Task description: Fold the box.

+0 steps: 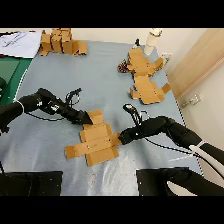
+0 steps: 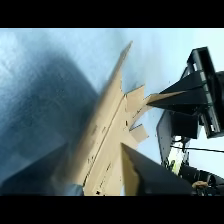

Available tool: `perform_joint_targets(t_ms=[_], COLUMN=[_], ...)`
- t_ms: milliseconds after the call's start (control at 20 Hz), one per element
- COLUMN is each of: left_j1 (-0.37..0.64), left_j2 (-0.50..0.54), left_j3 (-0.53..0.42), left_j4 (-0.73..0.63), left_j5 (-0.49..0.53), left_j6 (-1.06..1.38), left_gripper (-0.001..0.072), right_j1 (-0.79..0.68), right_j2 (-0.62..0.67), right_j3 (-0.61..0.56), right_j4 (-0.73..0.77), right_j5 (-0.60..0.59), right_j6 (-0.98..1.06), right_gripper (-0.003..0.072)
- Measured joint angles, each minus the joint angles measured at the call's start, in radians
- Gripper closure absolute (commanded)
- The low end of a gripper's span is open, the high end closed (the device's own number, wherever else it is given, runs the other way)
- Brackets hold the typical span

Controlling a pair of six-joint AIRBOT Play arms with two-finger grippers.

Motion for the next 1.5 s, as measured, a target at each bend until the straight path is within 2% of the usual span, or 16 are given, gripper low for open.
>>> perform_joint_targets(t_ms=[400,500,750,800,850,900,1000,1100,1150,1200,1250,1500], left_j1=[-0.003,-0.008,-0.031,-0.034,-0.037,-0.039,-0.040,-0.041,-0.041,-0.042,-0.042,-0.072], left_j2=[-0.002,-0.002,-0.010,-0.012,-0.013,-0.014,-0.015,-0.016,-0.016,-0.016,-0.016,0.031], left_j3=[0.000,0.000,0.000,0.000,0.000,0.000,0.000,0.000,0.000,0.000,0.000,0.010], left_j4=[-0.044,-0.046,-0.047,-0.046,-0.047,-0.047,-0.050,-0.050,-0.051,-0.051,-0.053,-0.071], left_j5=[-0.090,-0.101,-0.116,-0.115,-0.113,-0.112,-0.100,-0.093,-0.089,-0.087,-0.090,-0.101], left_j6=[0.058,0.062,0.066,0.066,0.068,0.070,0.077,0.085,0.091,0.097,0.109,0.196], left_gripper=[0.0309,0.0445,0.0451,0.0538,0.0558,0.0609,0.0617,0.0681,0.0697,0.0697,0.0697,0.0698], right_j1=[0.000,0.000,0.000,0.000,0.000,0.000,0.000,0.000,0.000,0.000,0.000,-0.060], right_j2=[0.002,0.002,0.002,0.002,0.002,0.002,0.002,0.002,0.002,0.002,0.002,0.008], right_j3=[0.000,0.000,0.000,0.000,0.000,0.000,0.000,0.000,0.000,-0.001,0.000,0.032], right_j4=[0.000,-0.001,-0.001,-0.001,-0.001,-0.002,-0.001,-0.001,-0.002,-0.002,0.001,-0.068], right_j5=[0.003,0.003,0.010,0.011,0.011,0.011,0.013,0.013,0.013,0.014,0.018,-0.017], right_j6=[0.000,0.000,0.000,0.000,0.000,0.000,0.000,0.000,0.000,0.000,0.000,0.180], right_gripper=[0.0685,0.0686,0.0685,0.0686,0.0686,0.0685,0.0685,0.0680,0.0635,0.0450,0.0345,0.0344])
